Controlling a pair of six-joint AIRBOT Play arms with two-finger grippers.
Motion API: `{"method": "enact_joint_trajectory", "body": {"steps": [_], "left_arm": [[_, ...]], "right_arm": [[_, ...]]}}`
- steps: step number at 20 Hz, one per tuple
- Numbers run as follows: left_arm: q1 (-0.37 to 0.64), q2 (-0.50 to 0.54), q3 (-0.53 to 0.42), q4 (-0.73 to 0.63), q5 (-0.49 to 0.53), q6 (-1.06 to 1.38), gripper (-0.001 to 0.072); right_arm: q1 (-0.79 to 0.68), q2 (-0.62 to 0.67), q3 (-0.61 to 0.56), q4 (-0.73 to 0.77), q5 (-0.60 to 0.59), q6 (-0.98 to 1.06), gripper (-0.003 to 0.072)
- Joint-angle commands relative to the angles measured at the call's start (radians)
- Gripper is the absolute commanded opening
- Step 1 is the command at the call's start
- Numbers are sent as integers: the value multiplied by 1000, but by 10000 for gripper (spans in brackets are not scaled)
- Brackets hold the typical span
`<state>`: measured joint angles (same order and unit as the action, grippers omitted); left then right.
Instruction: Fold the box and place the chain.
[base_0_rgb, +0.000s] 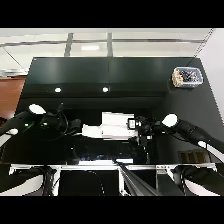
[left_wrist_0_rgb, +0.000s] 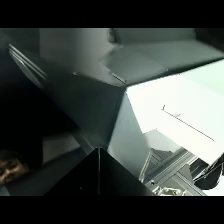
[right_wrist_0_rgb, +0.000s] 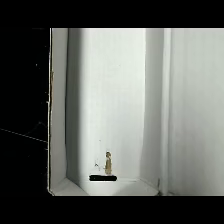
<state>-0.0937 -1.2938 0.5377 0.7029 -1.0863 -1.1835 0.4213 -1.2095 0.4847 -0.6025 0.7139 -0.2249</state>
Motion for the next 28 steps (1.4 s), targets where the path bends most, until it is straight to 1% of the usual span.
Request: {"method": "enact_joint_trajectory", "body": {"steps": [1,3,5,6,7,8,9,10,15,18,20,22,23,28], "left_arm": [[-106,-40,6,-89,27,72,25],[-122,-39,21,-91,29,107,24],[-121,-39,42,-90,3,129,29],[-120,-39,55,-86,-18,136,99],[-119,-38,64,-86,-34,140,250],[-119,-36,73,-84,-53,171,464],[-118,-35,85,-74,-74,188,648],[-115,-35,100,-58,-92,189,666],[-111,-35,157,-98,-140,189,666],[-112,-35,173,-145,-181,231,666],[-116,-35,174,-146,-182,231,663],[-130,-35,174,-146,-183,231,576],[-140,-35,174,-143,-182,232,563],[-213,-35,174,-135,-141,224,564]], "right_arm": [[0,0,0,0,0,0,408],[0,0,0,0,0,0,408],[0,0,0,0,0,0,408],[0,0,0,0,0,0,408],[0,0,0,0,0,0,408],[0,0,0,0,0,0,408],[0,0,0,0,0,0,408],[0,0,0,0,0,0,408],[0,0,0,0,0,0,408],[0,0,0,0,0,0,408],[0,0,0,0,0,0,408],[0,0,0,0,0,0,408],[0,0,0,0,0,0,408],[0,0,0,0,0,0,408]]}}
